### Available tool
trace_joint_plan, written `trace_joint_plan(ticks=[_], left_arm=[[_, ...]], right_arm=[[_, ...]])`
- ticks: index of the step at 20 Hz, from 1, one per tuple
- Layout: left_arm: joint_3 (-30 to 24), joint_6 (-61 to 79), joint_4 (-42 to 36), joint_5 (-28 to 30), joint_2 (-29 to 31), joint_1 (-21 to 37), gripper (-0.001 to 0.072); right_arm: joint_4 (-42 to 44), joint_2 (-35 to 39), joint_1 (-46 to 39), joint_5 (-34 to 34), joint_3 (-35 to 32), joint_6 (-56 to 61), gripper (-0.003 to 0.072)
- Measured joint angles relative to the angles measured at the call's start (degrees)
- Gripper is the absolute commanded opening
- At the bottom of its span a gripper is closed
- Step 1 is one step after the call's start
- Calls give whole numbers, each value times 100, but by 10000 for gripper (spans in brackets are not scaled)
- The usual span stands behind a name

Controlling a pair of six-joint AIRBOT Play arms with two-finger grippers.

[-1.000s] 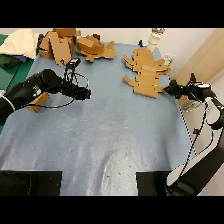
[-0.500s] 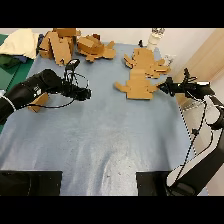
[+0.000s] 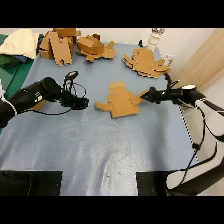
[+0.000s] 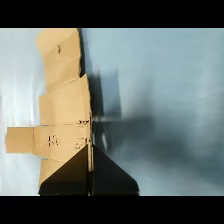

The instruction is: Fold the box.

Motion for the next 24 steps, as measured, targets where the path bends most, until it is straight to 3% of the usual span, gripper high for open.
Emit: trace_joint_plan(ticks=[6,11,12,13,14,24], left_arm=[[-358,702,-798,-330,0,221,12],[-446,962,-1217,-632,0,713,13],[-455,988,-1318,-704,0,841,36],[-472,1023,-1410,-774,0,955,272],[-490,1062,-1537,-809,0,1051,362],[-1187,1241,-2063,-866,-11,1373,359]], right_arm=[[520,1794,879,-1222,-2234,-1246,5],[769,2865,1777,-2094,-3460,-1591,5],[839,3010,1989,-2247,-3628,-1620,5],[925,3128,2192,-2396,-3755,-1659,6],[1016,3241,2417,-2553,-3869,-1700,5],[1414,3646,4059,-4113,-4188,-1803,6]])
